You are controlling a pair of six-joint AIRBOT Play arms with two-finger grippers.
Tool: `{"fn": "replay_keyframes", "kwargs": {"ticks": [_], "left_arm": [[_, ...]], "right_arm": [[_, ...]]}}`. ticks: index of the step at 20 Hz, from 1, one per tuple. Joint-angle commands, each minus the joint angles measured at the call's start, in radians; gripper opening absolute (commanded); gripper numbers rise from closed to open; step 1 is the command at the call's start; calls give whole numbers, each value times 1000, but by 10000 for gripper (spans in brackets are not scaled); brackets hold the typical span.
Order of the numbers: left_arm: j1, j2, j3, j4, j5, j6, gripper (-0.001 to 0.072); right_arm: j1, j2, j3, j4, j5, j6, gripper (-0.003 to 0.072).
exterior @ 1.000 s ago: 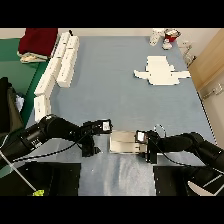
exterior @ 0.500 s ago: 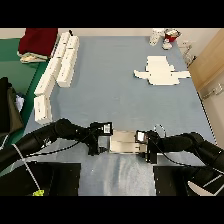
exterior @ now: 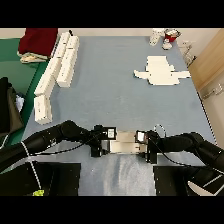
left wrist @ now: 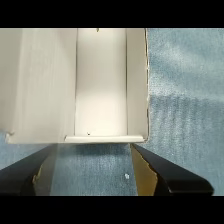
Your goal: Fold the box.
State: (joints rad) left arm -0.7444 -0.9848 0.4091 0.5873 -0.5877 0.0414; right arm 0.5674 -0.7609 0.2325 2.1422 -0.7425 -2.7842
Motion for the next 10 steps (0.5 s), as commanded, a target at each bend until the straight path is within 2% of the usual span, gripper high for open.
{"fn": "replay_keyframes", "kwargs": {"ticks": [1, 6, 10], "left_arm": [[-4, -4, 0, 0, 12, 4, 691], [-2, -3, 0, 82, 10, -8, 690], [-2, 13, 0, 81, -17, -8, 690]], "right_arm": [[0, 1, 1, 0, 0, 1, 528], [0, 1, 1, 0, 1, 1, 528], [0, 1, 1, 0, 1, 1, 529]]}}
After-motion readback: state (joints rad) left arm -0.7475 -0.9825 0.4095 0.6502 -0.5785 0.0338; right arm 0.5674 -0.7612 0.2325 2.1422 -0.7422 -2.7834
